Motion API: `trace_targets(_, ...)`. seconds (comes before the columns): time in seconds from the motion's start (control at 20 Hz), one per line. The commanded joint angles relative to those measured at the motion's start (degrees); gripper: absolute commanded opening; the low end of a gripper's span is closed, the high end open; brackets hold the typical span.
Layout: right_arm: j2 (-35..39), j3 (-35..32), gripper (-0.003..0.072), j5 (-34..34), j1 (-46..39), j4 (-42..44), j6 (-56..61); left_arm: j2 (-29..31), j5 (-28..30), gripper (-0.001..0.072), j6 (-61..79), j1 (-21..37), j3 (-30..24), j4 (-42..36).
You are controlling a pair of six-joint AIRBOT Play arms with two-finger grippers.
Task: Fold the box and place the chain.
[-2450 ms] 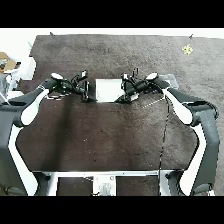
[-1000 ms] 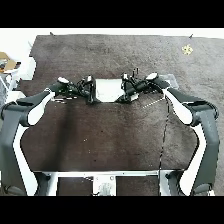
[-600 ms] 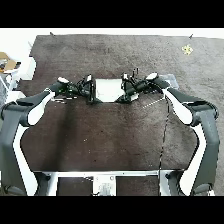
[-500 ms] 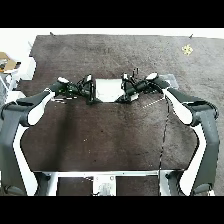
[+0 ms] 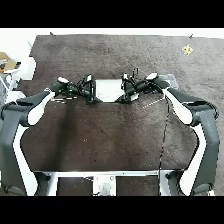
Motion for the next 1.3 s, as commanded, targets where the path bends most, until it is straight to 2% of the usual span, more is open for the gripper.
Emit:
trace_targets(0.0, 0.0, 0.0, 0.0547, 0.02, 0.0, 0.0, 0.0, -0.02, 0.44, 0.0414, -0.17, 0.02, 0.04, 0.31)
trace_targets(1.25, 0.09, 0.0, 0.0548, 1.03, 0.02, 0.37, 0.02, -0.02, 0.46, 0.0414, -0.22, 0.02, 0.04, 0.26)
